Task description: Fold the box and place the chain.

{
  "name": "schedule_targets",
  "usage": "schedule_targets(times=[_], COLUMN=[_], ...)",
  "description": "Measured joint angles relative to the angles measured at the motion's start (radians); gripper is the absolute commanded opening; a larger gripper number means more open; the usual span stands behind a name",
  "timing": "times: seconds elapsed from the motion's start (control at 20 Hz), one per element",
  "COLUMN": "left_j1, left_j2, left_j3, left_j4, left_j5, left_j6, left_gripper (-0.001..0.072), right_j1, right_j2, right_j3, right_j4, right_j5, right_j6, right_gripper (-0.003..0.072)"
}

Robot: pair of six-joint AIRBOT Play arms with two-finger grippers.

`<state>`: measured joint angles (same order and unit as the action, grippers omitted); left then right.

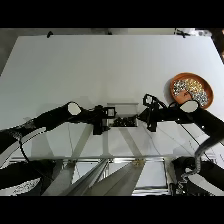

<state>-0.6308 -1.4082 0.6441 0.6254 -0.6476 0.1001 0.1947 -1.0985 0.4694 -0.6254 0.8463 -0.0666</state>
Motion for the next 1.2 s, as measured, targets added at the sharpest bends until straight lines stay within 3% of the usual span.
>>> schedule_targets(times=[0.55,1.0,1.2], left_j1=[0.000,0.000,0.000], left_j2=[0.000,0.000,0.000], left_j3=[0.000,0.000,0.000], left_j4=[0.000,0.000,0.000], left_j5=[0.000,0.000,0.000], left_j6=[0.000,0.000,0.000], left_gripper=[0.0205,0.0205,0.0205], right_j1=[0.003,0.003,0.048], right_j2=[0.042,0.318,0.357], right_j3=[0.000,0.000,0.000], right_j4=[-0.050,0.000,0.072], right_j5=[-0.026,-0.029,0.010], right_j6=[0.076,0.159,0.170], right_gripper=[0.0010,0.0009,0.0011])
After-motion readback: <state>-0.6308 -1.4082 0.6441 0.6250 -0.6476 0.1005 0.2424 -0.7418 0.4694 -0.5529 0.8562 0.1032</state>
